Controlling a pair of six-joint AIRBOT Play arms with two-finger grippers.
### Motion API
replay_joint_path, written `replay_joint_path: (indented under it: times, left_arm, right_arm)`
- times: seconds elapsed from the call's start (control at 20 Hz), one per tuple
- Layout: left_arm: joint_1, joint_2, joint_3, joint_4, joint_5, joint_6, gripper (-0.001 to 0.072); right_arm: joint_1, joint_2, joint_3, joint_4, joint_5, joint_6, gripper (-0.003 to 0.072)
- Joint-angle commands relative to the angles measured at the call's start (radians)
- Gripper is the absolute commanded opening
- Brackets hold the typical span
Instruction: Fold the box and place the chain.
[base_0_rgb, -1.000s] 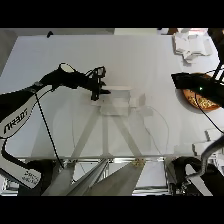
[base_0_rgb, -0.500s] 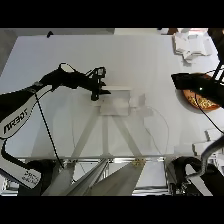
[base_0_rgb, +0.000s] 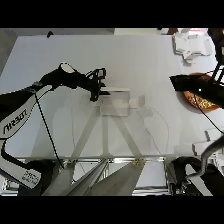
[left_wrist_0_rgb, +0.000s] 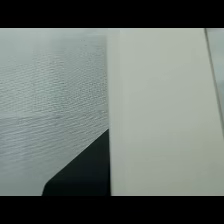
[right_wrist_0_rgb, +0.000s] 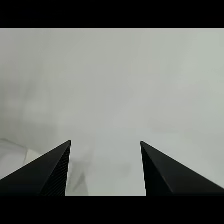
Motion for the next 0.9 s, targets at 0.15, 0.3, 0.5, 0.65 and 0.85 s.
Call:
replay_joint_path:
  times: [0.15,0.3,0.5,0.65,0.85]
  left_arm:
    - [0.0,-0.001,-0.001,0.012,0.003,-0.001,0.0018]
    - [0.0,-0.001,-0.001,0.012,0.003,-0.001,0.0018]
    - [0.0,-0.001,-0.001,0.012,0.003,-0.001,0.0018]
    - [0.0,-0.001,-0.001,0.012,0.003,-0.001,0.0018]
    - [0.0,-0.001,-0.001,0.012,0.003,-0.001,0.0018]
  right_arm:
    - [0.03,0.063,0.055,0.2,0.392,-0.454,0.0648]
    - [0.1,0.105,0.055,0.197,0.499,-0.611,0.0699]
    - [0.231,0.109,0.055,0.058,0.544,-0.688,0.0698]
    - [0.272,0.109,0.055,0.031,0.545,-0.678,0.0695]
    - [0.271,0.108,0.055,0.058,0.542,-0.682,0.0694]
